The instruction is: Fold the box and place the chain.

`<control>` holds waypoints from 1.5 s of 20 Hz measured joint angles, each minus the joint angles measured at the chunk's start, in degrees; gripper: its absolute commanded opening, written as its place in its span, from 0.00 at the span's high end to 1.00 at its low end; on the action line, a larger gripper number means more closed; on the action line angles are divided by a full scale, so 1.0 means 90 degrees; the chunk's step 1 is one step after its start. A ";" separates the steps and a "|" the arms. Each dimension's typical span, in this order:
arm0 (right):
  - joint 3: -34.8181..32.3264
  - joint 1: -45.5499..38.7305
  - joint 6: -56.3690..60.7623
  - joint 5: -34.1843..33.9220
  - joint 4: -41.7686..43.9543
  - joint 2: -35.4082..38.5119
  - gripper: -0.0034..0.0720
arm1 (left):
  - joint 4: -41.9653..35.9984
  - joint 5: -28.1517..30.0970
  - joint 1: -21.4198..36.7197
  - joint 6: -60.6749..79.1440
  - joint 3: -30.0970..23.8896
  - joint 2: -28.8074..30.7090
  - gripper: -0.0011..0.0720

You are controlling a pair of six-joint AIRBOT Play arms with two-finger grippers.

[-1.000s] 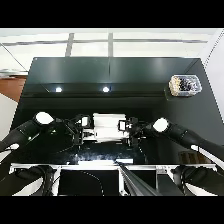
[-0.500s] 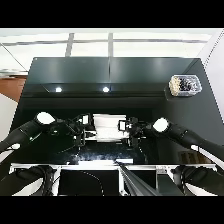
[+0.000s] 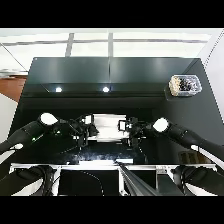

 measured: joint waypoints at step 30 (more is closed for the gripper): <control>-0.0005 0.0000 0.0002 -0.0002 0.0005 0.0000 0.33 | 0.0780 -0.0338 0.0826 -0.1814 -0.0002 0.1117 0.95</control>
